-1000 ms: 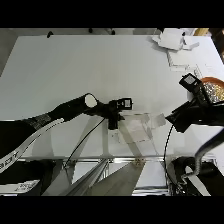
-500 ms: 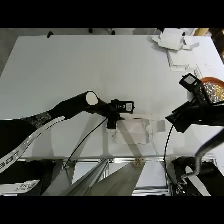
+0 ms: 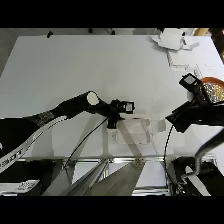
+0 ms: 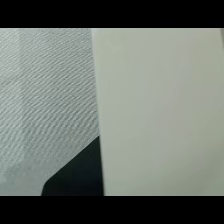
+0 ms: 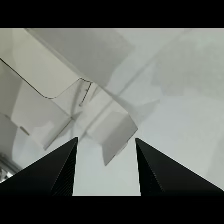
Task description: Fold the box and place the chain.
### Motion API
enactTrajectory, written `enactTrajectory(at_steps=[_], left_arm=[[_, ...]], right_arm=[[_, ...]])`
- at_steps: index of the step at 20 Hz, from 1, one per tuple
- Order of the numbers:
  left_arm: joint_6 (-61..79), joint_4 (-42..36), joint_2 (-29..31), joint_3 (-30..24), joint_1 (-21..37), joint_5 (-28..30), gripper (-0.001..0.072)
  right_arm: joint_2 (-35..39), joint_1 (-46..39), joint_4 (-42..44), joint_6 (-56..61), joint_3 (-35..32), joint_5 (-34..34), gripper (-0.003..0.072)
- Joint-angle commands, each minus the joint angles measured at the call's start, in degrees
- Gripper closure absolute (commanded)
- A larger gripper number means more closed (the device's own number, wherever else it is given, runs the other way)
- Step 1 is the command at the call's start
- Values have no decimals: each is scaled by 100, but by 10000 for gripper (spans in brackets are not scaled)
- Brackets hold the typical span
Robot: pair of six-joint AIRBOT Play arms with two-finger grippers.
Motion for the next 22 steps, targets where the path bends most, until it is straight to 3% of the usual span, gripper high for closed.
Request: enactTrajectory(at_steps=[1,7,8,9,10,15,18,20,22], left_arm=[[13,17,-7,4,-4,13,698],[13,13,-4,4,-4,9,697],[13,13,-4,4,-4,9,697],[11,13,-4,4,-4,9,697],[11,9,-4,4,-4,7,697],[13,9,-4,4,-4,9,697],[11,9,-4,4,-4,9,697],[13,9,-4,4,-4,9,697],[13,9,-4,4,-4,7,697]], right_arm=[[4,7,2,2,0,4,287],[4,9,-9,2,-2,249,296],[4,42,-9,4,-15,354,325],[7,125,-2,0,-81,382,429],[4,234,7,-83,-190,367,481],[4,1012,289,-1292,-1119,302,489],[4,1617,345,-1886,-1574,-398,488],[4,1899,367,-2166,-1797,-769,458],[42,2116,238,-2557,-2044,-1204,257]])
